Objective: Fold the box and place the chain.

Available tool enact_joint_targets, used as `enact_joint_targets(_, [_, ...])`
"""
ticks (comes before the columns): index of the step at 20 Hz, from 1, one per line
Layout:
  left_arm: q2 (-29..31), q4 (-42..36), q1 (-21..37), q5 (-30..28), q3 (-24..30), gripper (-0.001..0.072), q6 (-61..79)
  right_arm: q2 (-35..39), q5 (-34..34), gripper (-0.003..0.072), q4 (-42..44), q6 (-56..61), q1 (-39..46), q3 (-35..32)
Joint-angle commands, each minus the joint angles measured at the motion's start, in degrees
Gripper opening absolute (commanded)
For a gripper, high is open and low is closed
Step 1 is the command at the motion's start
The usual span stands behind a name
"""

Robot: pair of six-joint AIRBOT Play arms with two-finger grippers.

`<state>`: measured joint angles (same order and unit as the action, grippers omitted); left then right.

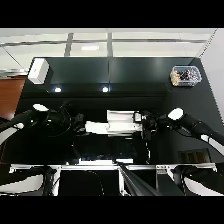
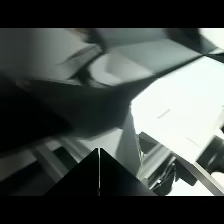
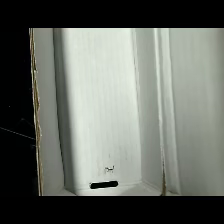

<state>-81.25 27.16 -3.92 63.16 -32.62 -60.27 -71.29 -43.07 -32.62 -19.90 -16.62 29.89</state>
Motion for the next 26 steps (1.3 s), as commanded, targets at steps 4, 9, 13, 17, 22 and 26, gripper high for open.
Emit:
enact_joint_targets(4, [-0.11,-4.11,-1.07,4.20,-0.17,0.0024,7.67,0.00,-0.02,0.0137,0.00,0.00,-0.04,0.02])
enact_joint_targets(9, [-0.11,-4.85,-1.33,4.90,-0.17,0.0066,11.21,0.00,-0.02,0.0137,0.00,0.00,-0.04,0.02])
enact_joint_targets(13, [-0.11,-5.57,-4.46,4.35,-1.55,0.0540,12.20,0.00,0.00,0.0137,0.02,0.02,-0.04,0.02])
enact_joint_targets(17, [-0.09,-5.53,-9.68,1.01,-4.50,0.0570,12.02,0.00,0.00,0.0137,0.02,0.02,-0.04,0.02])
enact_joint_targets(22, [-0.02,-1.20,-16.37,-5.49,-8.94,0.0570,2.56,0.00,0.00,0.0137,0.02,0.02,-0.04,0.02])
enact_joint_targets(26, [-0.02,2.91,-19.74,-8.72,-10.78,0.0570,-4.57,0.00,0.00,0.0137,0.02,0.02,-0.04,0.02])
